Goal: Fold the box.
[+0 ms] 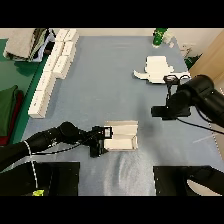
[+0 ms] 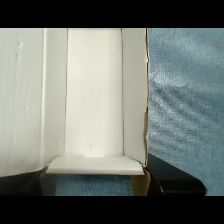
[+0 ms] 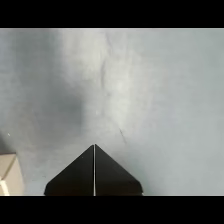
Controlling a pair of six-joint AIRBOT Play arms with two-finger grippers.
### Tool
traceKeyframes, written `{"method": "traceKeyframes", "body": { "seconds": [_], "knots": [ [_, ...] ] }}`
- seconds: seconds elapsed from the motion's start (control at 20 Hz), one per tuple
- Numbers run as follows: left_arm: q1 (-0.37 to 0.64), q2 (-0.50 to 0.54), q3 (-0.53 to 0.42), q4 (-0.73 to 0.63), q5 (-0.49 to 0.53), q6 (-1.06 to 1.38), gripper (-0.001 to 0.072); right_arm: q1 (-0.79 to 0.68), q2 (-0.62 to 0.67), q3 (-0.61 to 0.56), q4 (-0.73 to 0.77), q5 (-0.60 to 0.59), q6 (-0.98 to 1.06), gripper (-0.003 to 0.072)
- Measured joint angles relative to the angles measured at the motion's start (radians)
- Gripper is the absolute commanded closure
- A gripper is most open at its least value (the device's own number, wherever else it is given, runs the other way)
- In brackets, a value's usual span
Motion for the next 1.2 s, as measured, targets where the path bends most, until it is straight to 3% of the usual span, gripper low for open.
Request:
{"method": "traceKeyframes", "body": {
  "seconds": [0.25, 0.4, 0.5, 0.7, 0.9, 1.2],
  "knots": [
    [0.000, 0.000, 0.000, 0.000, 0.000, 0.000, 0.0107, -0.297, -0.154, -0.002, 0.543, 0.129, -0.399, 0.0685],
    [0.000, 0.000, 0.000, 0.000, 0.000, 0.000, 0.0106, -0.352, -0.276, -0.002, 0.841, 0.100, -0.610, 0.0685],
    [0.000, 0.000, 0.000, 0.000, 0.000, 0.000, 0.0107, -0.340, -0.332, -0.002, 0.962, 0.042, -0.721, 0.0686],
    [0.000, 0.000, 0.000, 0.000, 0.000, 0.000, 0.0106, -0.260, -0.366, -0.003, 1.055, -0.068, -0.888, 0.0685],
    [0.000, 0.000, 0.000, 0.000, -0.001, 0.000, 0.0106, -0.142, -0.309, -0.028, 1.024, -0.100, -0.995, 0.0685],
    [0.000, 0.000, 0.000, 0.000, 0.000, 0.000, 0.0107, 0.030, -0.140, -0.142, 0.905, 0.099, -1.067, 0.0685]
  ]
}}
